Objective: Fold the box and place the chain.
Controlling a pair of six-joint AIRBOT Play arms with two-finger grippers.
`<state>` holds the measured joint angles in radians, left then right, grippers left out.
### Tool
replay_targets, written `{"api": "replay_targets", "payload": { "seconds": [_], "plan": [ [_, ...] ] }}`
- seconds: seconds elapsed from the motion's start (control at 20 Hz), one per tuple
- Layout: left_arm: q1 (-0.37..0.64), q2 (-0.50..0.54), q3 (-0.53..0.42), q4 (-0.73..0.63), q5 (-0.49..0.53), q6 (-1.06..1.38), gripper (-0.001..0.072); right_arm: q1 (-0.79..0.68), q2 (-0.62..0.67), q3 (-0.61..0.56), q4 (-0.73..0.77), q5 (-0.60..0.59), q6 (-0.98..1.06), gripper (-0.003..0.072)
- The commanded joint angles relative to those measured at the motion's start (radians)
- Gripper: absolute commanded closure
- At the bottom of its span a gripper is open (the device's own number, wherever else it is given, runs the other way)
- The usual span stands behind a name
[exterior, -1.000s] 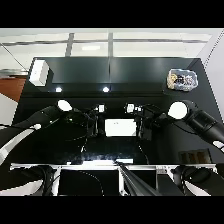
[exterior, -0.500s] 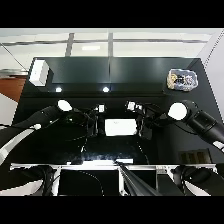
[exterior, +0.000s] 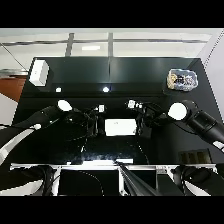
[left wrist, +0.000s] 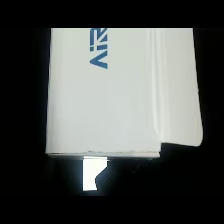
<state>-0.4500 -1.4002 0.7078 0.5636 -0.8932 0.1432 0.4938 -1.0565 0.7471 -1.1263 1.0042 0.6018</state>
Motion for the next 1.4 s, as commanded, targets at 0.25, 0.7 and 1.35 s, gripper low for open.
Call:
{"api": "replay_targets", "payload": {
  "seconds": [0.25, 0.7, 1.35],
  "plan": [
    [0.000, -0.001, 0.000, 0.000, 0.000, 0.000, 0.0306, 0.001, -0.001, 0.000, -0.002, -0.080, 0.001, -0.0016],
    [0.000, -0.001, 0.000, 0.000, 0.000, 0.000, 0.0306, 0.000, 0.005, 0.000, 0.166, 0.043, -0.330, -0.0016],
    [0.000, -0.001, 0.000, 0.000, 0.000, 0.000, 0.0306, 0.003, -0.001, -0.003, 0.123, -0.017, -0.330, -0.0017]
  ]
}}
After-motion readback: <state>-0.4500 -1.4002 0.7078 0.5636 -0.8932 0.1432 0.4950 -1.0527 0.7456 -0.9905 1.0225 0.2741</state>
